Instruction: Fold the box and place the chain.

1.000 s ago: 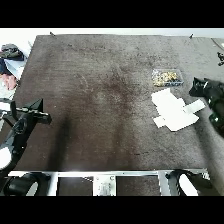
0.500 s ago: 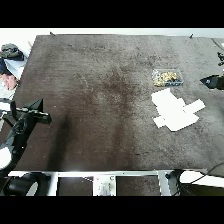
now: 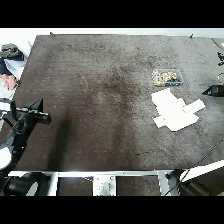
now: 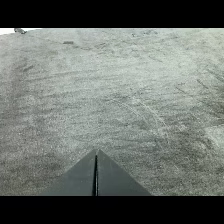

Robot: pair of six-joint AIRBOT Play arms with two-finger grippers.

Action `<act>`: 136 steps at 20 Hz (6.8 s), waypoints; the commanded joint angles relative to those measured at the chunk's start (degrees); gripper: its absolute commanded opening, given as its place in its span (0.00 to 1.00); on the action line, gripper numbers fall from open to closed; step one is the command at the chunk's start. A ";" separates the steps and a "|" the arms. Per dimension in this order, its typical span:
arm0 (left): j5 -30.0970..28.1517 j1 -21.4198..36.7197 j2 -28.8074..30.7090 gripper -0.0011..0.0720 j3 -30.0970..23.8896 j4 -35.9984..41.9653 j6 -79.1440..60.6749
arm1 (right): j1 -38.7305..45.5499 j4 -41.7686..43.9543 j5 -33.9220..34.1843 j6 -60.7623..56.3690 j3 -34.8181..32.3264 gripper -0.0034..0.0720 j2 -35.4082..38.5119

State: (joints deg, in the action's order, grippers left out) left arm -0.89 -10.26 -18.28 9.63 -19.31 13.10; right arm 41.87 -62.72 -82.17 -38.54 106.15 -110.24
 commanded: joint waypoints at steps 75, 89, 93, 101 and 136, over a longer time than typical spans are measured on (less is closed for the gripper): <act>49.42 0.02 -69.44 0.75 59.95 -7.26 8.46 | -47.98 47.15 42.36 12.04 -57.81 0.06 24.00; 73.88 0.02 -101.29 0.86 99.95 -21.62 29.09 | -47.98 47.12 42.38 12.04 -57.81 0.06 24.00; 78.36 0.02 -104.45 0.85 99.95 -14.91 27.85 | -47.98 47.12 42.34 12.04 -57.81 0.06 24.00; 84.46 0.02 -106.49 0.69 99.95 -7.45 24.76 | -47.98 45.99 42.36 12.02 -57.81 0.06 24.00; 86.44 -0.39 -106.49 0.03 99.95 -10.10 17.51 | -47.98 45.83 42.56 12.31 -57.81 0.29 24.02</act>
State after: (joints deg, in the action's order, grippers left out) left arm 84.82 -10.72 -124.75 109.54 -29.80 32.56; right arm -6.07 -16.91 -39.59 -26.48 48.29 -86.26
